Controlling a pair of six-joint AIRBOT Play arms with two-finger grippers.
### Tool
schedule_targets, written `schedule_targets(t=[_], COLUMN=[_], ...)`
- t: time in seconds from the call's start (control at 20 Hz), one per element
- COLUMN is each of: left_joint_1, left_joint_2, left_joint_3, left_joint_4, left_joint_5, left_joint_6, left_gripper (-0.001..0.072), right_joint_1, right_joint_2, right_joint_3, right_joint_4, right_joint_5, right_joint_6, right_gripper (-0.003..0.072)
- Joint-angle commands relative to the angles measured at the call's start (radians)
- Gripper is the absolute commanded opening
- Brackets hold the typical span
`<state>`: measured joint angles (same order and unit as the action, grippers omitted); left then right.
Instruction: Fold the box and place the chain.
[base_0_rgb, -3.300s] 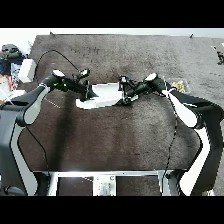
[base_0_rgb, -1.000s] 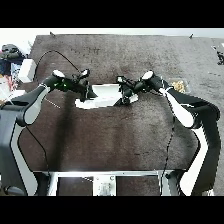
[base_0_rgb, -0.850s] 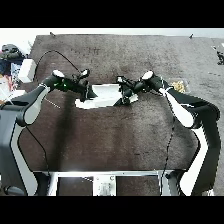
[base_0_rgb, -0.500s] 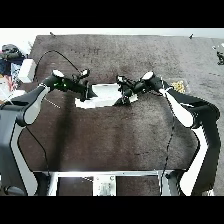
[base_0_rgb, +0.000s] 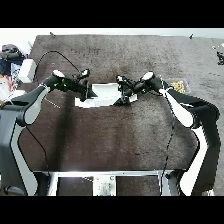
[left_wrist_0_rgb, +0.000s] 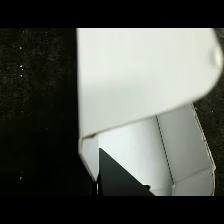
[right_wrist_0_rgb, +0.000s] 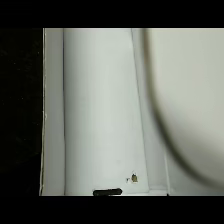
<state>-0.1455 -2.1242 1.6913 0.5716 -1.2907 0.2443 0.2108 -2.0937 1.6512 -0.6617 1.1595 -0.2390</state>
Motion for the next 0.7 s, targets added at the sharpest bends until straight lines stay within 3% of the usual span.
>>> schedule_targets(t=[0.0,0.65], left_joint_1=[0.0,0.0], left_joint_2=[0.0,0.0], left_joint_3=[0.001,0.001], left_joint_4=[-0.004,-0.042], left_joint_5=[0.001,-0.003], left_joint_6=[0.0,-0.001], left_gripper=[0.0012,0.0012], right_joint_1=[0.0,0.0], right_joint_2=[-0.001,-0.001], right_joint_3=[0.0,0.0], right_joint_4=[-0.001,-0.001], right_joint_5=[-0.019,-0.019], right_joint_6=[0.0,0.0], right_gripper=[0.0458,0.0458])
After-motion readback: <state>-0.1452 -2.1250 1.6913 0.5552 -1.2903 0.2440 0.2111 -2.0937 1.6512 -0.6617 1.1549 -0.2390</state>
